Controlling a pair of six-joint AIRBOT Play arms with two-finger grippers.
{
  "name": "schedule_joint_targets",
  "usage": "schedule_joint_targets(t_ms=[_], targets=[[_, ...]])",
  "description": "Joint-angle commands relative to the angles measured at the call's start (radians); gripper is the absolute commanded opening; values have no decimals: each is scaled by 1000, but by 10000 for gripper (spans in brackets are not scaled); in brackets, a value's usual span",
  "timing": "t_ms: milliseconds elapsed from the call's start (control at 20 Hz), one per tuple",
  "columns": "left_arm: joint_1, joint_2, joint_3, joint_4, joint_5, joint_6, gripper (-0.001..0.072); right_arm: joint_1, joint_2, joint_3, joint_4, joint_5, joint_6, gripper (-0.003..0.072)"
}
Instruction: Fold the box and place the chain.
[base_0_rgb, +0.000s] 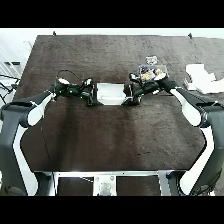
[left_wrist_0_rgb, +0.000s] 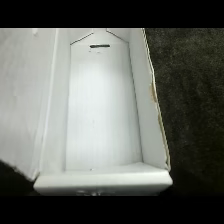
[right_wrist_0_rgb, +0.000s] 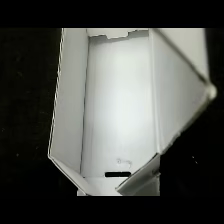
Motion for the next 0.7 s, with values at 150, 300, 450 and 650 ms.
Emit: schedule_joint_targets(t_ms=[150, 300, 450, 650], targets=[[0, 0, 1, 1, -3, 0, 297, -85, 64, 1, -78, 51, 97, 720], [0, 0, 1, 1, -3, 0, 297, -125, 124, 1, -68, 83, 97, 720], [0, 0, 1, 1, -3, 0, 298, -134, 177, 1, 37, 135, 97, 706], [0, 0, 1, 1, -3, 0, 297, -108, 179, -34, 116, 176, 97, 12]])
